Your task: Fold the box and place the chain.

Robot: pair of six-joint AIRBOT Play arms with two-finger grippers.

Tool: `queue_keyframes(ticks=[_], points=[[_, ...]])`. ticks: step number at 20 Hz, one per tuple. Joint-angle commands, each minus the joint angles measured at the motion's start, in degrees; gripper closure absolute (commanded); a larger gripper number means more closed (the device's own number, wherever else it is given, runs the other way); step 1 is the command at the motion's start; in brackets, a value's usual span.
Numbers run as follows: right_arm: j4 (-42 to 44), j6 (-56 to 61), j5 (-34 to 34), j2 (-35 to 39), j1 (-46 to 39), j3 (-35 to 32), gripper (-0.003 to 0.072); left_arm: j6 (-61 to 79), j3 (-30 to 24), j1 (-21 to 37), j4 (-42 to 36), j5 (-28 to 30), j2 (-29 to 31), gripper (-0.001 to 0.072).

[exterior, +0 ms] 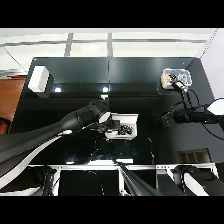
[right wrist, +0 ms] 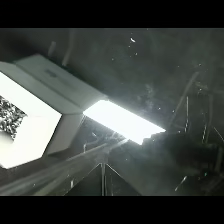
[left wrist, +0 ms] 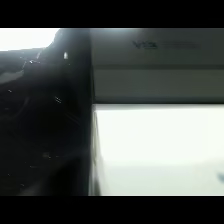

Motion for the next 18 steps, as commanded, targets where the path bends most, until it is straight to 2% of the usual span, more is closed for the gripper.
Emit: queue_keyframes(ticks=[1, 4, 7, 9, 11, 13, 14, 15, 16, 18], points=[[0.46, 0.39, -2.01, 0.04, -0.59, -0.44, 0.0674, -1.01, 2.23, -0.48, 0.9, -0.48, 2.34, 0.0348], [0.52, 0.39, -1.68, 0.04, -0.59, -0.44, 0.0674, 1.33, 2.58, -1.14, 3.93, -4.42, 7.52, 0.0349], [0.68, 0.42, -1.27, 0.04, -0.59, -0.44, 0.0674, 2.27, 1.18, -2.97, 17.09, -13.81, 14.99, 0.035], [0.68, 0.44, -1.29, 0.04, -0.59, -0.44, 0.0674, 2.21, -2.43, -2.47, 23.91, -18.47, 20.63, 0.035], [0.72, 0.83, -1.27, 0.04, -0.59, -0.44, 0.0674, 2.01, -8.9, 0.55, 26.36, -18.34, 27.3, 0.035], [0.79, 1.16, -1.27, 0.04, -0.59, -0.44, 0.0674, 1.62, -17.07, 6.54, 25.35, -13.18, 33.05, 0.0351], [0.76, 1.77, -1.31, 0.04, -0.59, -0.44, 0.0674, 1.6, -20.94, 10.6, 22.93, -8.61, 35.1, 0.0351], [0.76, 2.16, -1.36, 0.04, -0.59, -0.44, 0.0674, 1.66, -25.09, 15.74, 17.81, -1.49, 36.59, 0.035], [0.79, 2.6, -1.31, 0.04, -0.59, -0.46, 0.0674, 3.04, -28.81, 20.72, 9.94, 6.36, 37.11, 0.0351], [0.85, 3.82, -1.33, 0.04, -0.59, -0.55, 0.0674, 21.2, -36.2, 29.05, -15.28, 24.13, 36.2, 0.035]])
